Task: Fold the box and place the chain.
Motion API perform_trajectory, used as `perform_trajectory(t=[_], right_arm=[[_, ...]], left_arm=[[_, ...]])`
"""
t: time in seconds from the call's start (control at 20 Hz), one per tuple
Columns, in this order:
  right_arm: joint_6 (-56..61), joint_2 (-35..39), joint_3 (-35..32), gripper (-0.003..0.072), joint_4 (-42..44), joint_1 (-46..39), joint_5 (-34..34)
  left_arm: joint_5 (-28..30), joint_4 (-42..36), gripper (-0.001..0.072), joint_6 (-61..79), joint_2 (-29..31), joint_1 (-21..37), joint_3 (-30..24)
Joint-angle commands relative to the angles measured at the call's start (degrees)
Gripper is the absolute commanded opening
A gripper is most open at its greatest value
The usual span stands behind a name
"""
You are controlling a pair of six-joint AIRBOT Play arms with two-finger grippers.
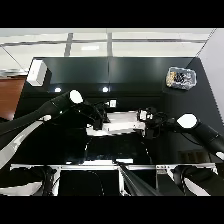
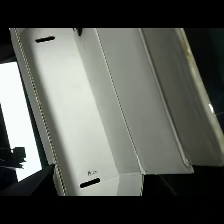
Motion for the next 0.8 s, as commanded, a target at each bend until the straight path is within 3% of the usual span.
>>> perform_trajectory(t=[0.0,0.4,0.75], right_arm=[[-4.8,-3.1,0.1,0.0692,3.5,-0.4,3.7],[-8.3,-10.2,0.1,0.0692,3.2,-0.4,3.9],[-8.9,-12.1,0.3,0.0692,2.2,-0.4,2.2]], left_arm=[[0.0,-0.2,0.0028,0.0,0.0,0.0,0.0],[0.0,-0.2,0.0028,0.0,0.0,0.0,0.0],[0.0,-0.2,0.0028,0.0,0.0,0.0,0.0]])
